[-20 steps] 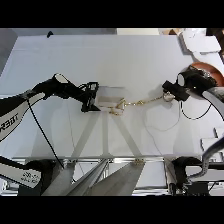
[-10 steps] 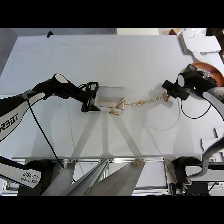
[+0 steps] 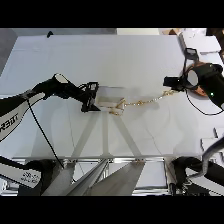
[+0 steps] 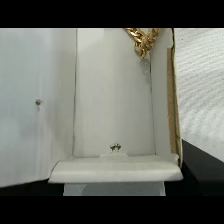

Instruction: Fold the box and place the chain.

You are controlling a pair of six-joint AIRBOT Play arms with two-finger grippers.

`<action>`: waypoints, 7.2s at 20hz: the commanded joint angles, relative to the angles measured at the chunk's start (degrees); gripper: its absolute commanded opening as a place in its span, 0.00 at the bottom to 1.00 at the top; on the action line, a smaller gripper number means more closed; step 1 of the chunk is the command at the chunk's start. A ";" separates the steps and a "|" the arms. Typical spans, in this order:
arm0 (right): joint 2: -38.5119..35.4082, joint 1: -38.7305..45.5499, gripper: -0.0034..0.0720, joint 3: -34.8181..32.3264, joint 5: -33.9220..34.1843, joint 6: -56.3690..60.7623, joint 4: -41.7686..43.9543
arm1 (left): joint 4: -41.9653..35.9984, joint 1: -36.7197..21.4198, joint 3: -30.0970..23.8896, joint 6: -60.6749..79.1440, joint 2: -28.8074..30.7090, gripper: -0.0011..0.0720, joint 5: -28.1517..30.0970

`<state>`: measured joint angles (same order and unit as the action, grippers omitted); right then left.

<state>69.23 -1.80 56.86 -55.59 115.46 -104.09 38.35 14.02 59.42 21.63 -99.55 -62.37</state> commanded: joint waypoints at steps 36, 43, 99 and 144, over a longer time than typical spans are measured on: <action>12.98 -37.46 0.16 0.04 21.92 -0.57 6.88 | 0.02 0.02 0.00 0.00 -0.02 0.47 0.00; 2.60 -37.38 0.36 0.04 20.41 -12.66 6.05 | 0.02 0.02 0.00 0.00 -0.02 0.47 0.02; 4.28 -28.65 0.06 3.63 17.33 -42.21 30.99 | 0.00 0.02 0.00 0.00 -0.02 0.47 0.02; 8.68 -8.33 0.51 4.85 -4.33 9.77 5.46 | 0.00 0.02 0.00 0.00 -0.02 0.47 0.00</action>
<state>75.35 -10.68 61.78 -57.30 113.49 -93.95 38.35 14.02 59.42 21.63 -99.55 -62.37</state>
